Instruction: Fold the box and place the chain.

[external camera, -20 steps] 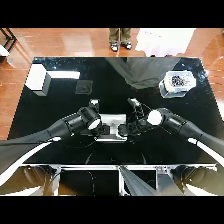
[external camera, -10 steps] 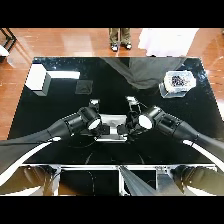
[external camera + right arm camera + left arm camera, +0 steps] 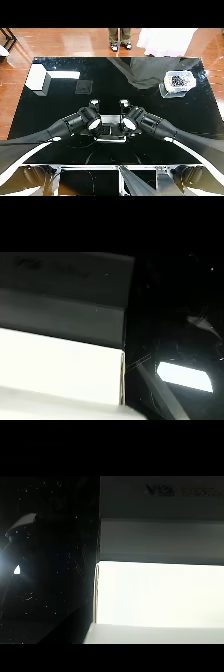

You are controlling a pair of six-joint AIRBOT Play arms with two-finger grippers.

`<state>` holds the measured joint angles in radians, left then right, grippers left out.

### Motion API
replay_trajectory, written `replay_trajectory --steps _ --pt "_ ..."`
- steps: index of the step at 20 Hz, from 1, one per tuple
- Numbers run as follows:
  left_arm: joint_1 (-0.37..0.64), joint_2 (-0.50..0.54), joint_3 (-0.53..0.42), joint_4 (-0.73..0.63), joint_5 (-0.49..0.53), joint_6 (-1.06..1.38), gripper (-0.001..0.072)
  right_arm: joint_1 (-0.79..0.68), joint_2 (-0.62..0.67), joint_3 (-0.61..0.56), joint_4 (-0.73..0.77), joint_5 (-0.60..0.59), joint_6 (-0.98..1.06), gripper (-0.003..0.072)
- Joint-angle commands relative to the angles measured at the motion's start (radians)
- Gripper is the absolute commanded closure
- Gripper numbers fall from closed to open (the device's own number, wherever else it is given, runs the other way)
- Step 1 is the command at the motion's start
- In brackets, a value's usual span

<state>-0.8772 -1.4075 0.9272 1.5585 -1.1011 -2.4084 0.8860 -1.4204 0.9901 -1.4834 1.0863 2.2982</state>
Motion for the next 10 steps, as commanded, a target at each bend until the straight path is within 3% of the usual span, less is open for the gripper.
replay_trajectory --steps 1,10 --pt "0.001 0.000 0.000 0.004 -0.003 0.001 0.0689 0.007 -0.014 0.014 -0.041 0.039 0.078 0.0453" --pt "0.001 0.000 0.000 0.004 0.000 0.000 0.0690 -0.001 -0.029 0.014 -0.042 0.029 0.107 0.0453"
